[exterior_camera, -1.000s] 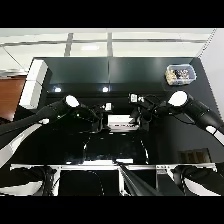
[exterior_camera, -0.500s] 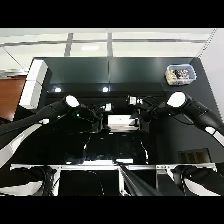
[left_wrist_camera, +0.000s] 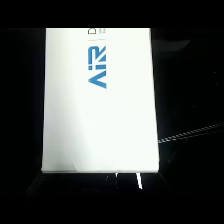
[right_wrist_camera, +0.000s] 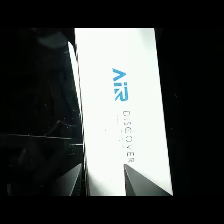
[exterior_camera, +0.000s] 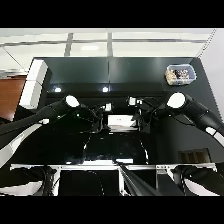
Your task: Fold the box and place the chain.
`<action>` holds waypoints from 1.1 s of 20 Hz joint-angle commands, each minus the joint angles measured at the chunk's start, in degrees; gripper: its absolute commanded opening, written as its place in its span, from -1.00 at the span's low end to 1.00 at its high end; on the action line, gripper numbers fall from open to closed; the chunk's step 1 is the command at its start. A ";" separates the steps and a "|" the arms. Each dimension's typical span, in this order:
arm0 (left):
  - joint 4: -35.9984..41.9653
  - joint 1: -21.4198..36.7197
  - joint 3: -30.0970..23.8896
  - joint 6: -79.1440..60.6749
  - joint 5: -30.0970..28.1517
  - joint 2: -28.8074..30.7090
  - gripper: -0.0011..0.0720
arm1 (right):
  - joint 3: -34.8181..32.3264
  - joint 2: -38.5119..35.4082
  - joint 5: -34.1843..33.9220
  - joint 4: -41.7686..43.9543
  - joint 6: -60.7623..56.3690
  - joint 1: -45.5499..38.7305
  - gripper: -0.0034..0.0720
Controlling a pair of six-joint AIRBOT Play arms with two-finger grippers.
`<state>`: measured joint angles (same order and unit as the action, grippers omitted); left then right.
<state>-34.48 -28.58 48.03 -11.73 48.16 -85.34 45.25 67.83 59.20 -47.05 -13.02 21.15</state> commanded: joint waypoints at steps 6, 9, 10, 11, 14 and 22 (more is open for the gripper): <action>0.02 0.04 0.02 -0.07 0.00 -0.02 0.12 | -0.81 -3.98 8.50 2.12 -42.40 0.09 -0.86; 0.04 0.04 0.02 -0.04 0.02 -0.02 0.12 | -3.28 -3.78 -0.46 6.38 -50.80 0.04 -0.86; 0.04 0.04 0.02 -0.04 0.00 -0.02 0.12 | -3.96 -3.21 -3.48 8.04 -52.50 0.04 -0.86; 0.07 0.04 0.02 -0.04 0.00 -0.02 0.12 | -4.39 -2.32 -5.60 9.86 -53.20 0.04 -0.86; 0.04 0.04 0.02 -0.04 0.02 -0.02 0.12 | -4.57 1.07 -7.72 12.15 -53.42 0.04 -0.86; 0.04 0.04 0.02 -0.04 0.02 -0.02 0.12 | -4.55 3.56 -7.23 10.38 -53.05 -0.09 -0.86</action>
<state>-34.46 -28.58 48.03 -11.86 48.21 -85.34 40.75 71.18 52.21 -35.94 -66.08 21.10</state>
